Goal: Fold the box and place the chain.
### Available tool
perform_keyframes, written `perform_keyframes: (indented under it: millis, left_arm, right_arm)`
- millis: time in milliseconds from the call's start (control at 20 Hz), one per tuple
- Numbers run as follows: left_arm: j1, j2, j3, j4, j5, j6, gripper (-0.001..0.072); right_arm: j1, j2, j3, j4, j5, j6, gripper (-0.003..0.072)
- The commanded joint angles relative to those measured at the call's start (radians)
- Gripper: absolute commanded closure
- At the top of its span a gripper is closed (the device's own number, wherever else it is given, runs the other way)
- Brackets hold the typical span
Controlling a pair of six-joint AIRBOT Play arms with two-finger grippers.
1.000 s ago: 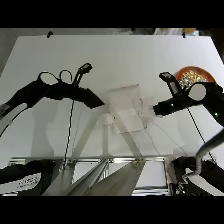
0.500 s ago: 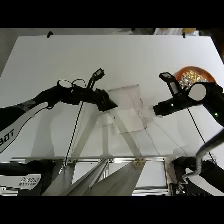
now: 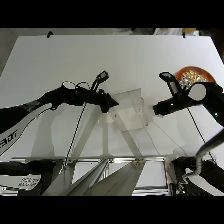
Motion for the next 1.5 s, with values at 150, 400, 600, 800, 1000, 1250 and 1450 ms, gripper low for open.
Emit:
perform_keyframes:
  millis: [150,400,600,800,1000,1250,1450]
  left_arm:
    - [-0.029,0.008,0.100,0.249,-0.096,-0.030,0.0706]
    - [-0.126,0.006,0.160,0.438,-0.172,-0.002,0.0706]
    - [-0.182,0.004,0.155,0.423,-0.063,0.051,0.0706]
    - [-0.182,-0.036,0.151,0.323,-0.041,0.080,0.0707]
    - [-0.182,-0.060,0.149,0.258,0.005,0.106,0.0707]
    - [-0.182,-0.063,0.149,0.214,0.051,0.146,0.0707]
    - [-0.183,-0.077,0.149,0.215,0.063,0.146,0.0707]
  right_arm:
    - [0.001,0.022,0.010,0.038,0.070,-0.002,0.0244]
    - [0.001,0.157,0.080,-0.089,0.152,-0.009,0.0219]
    - [0.001,0.261,0.080,-0.142,0.155,-0.033,0.0220]
    - [0.001,0.266,0.079,-0.142,0.150,-0.033,0.0221]
    - [0.001,0.266,0.079,-0.142,0.150,-0.035,0.0221]
    - [0.001,0.266,0.079,-0.142,0.150,-0.035,0.0221]
    - [0.001,0.266,0.079,-0.142,0.147,-0.050,0.0221]
